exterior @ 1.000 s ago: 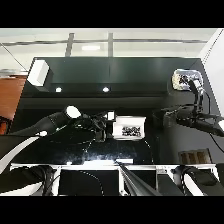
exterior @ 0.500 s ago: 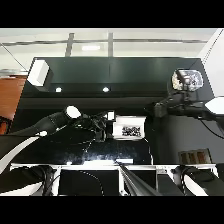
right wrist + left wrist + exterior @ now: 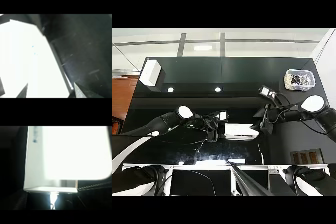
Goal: Fold the box and place the chain.
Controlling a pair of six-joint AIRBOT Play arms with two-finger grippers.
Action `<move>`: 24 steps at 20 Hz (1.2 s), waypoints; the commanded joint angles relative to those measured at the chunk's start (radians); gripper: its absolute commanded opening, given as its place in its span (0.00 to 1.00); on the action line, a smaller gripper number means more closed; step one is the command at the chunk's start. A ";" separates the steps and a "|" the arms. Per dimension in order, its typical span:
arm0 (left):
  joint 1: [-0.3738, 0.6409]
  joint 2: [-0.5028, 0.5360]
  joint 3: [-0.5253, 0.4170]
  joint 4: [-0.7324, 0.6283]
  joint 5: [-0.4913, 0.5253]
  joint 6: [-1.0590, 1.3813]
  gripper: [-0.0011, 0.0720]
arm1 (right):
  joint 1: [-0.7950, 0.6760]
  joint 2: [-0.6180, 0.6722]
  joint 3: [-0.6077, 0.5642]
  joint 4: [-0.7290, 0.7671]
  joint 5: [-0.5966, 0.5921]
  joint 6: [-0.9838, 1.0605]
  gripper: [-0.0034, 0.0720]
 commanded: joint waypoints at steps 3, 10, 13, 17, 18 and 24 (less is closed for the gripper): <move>0.000 -0.001 0.001 0.000 0.001 0.000 0.46 | 0.081 -0.002 -0.002 -0.069 0.028 -0.036 0.96; 0.000 -0.001 0.001 0.000 0.001 0.000 0.46 | 0.101 0.068 -0.006 -0.147 0.007 0.011 0.93; 0.000 -0.001 0.001 0.000 0.001 0.000 0.46 | 0.101 0.069 -0.040 -0.143 -0.065 -0.005 0.84; 0.000 -0.001 0.001 0.000 0.001 0.000 0.47 | 0.101 0.069 -0.098 -0.104 -0.140 -0.080 0.84; 0.000 -0.001 0.001 0.000 0.001 0.000 0.46 | 0.101 0.069 -0.100 -0.109 -0.153 -0.094 0.76; 0.000 -0.001 0.001 0.000 0.001 0.000 0.46 | 0.101 0.069 -0.099 -0.099 -0.160 -0.112 0.57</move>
